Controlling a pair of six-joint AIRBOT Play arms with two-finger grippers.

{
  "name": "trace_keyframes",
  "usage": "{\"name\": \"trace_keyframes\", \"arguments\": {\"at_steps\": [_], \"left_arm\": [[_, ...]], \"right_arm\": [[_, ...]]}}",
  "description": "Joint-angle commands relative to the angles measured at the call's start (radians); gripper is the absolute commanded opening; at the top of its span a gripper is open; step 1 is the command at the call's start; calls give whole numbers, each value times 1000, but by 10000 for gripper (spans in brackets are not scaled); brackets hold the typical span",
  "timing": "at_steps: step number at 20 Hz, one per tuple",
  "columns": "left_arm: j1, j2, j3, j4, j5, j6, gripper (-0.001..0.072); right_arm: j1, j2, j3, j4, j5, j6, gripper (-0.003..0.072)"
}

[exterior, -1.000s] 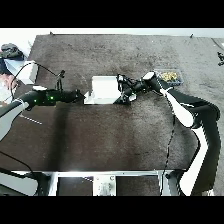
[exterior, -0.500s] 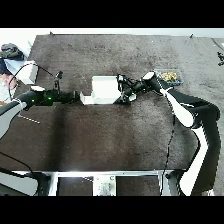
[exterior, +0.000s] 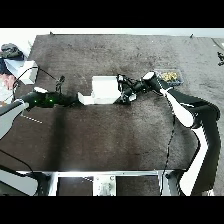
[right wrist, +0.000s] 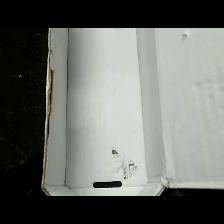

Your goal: Fold the box and place the chain.

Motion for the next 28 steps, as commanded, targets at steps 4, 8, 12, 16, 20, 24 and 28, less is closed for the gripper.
{"name": "trace_keyframes", "arguments": {"at_steps": [4,8,12,16,20,24,28], "left_arm": [[0,-8,-1,-81,-42,55,9],[0,-8,0,-110,-32,71,10],[0,-8,1,-183,-84,126,202],[0,-8,37,-189,-133,139,245],[-51,-8,84,-151,-117,98,301],[-95,-8,147,-84,-88,29,316],[-117,-8,169,-34,-80,-19,316]], "right_arm": [[1,-1,0,0,0,0,403],[1,-1,0,0,0,0,403],[1,-1,0,0,0,0,403],[1,-1,0,0,0,0,403],[1,-1,0,0,0,0,403],[1,-1,0,0,0,0,403],[1,-1,0,0,0,0,403]]}}
